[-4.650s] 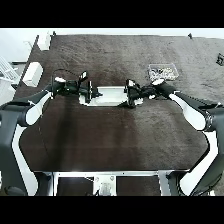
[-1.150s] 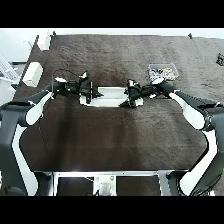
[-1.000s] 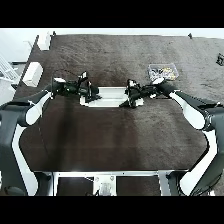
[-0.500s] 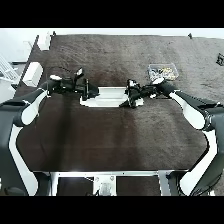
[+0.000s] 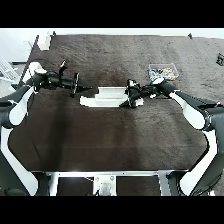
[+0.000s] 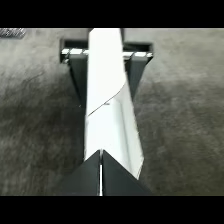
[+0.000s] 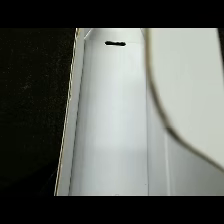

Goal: Fold the box and place the chain.

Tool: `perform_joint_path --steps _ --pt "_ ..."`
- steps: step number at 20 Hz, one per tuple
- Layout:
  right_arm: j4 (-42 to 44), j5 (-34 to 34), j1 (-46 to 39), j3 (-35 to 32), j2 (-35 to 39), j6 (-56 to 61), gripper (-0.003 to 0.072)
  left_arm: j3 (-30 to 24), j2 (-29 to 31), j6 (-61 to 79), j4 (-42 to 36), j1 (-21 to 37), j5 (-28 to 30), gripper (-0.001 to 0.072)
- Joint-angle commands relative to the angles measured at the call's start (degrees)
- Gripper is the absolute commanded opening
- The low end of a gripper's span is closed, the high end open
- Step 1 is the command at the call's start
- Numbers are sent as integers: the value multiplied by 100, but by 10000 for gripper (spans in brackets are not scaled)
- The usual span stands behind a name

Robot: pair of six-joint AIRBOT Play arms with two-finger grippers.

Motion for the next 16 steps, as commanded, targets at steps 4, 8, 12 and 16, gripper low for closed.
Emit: perform_joint_path --steps 4,8,12,16 --pt "2 0 2 -2 -4 0 553 -114 682 -72 190 -173 -37 14" --pt "2 0 2 -2 -4 0 553 -1106 1657 9 271 -634 1263 14" --pt "2 -2 2 -2 -4 0 553 -1847 2109 256 291 -970 1718 17" --pt "2 0 2 -2 -4 0 553 -2295 2063 380 321 -1322 2691 19"
